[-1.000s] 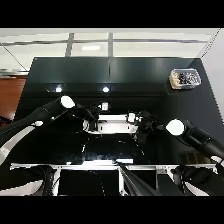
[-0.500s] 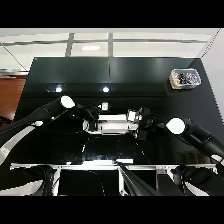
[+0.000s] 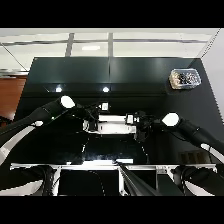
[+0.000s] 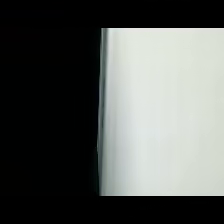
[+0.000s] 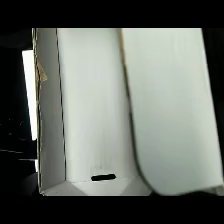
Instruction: Fold the box and place the chain.
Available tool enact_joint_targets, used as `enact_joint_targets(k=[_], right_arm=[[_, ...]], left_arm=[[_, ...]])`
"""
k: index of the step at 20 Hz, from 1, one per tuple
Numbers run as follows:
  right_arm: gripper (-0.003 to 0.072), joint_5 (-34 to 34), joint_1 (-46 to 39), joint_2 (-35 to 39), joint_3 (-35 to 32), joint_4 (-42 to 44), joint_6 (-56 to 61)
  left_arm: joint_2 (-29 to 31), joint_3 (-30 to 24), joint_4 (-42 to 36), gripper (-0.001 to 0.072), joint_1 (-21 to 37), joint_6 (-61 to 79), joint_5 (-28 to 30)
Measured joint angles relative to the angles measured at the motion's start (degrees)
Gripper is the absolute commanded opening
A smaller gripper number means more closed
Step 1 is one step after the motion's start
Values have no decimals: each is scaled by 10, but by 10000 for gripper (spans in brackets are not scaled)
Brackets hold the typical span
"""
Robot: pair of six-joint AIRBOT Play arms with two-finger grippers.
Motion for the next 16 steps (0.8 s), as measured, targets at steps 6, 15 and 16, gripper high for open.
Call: enact_joint_targets(k=[6,15,16], right_arm=[[711,2,-4,-35,0,26,-51],[531,2,-5,-50,1,35,-61],[465,2,-5,-50,1,35,-61]], left_arm=[[0,0,0,25,0,0,0],[0,0,0,26,0,-1,0],[0,0,0,25,0,-1,0]])
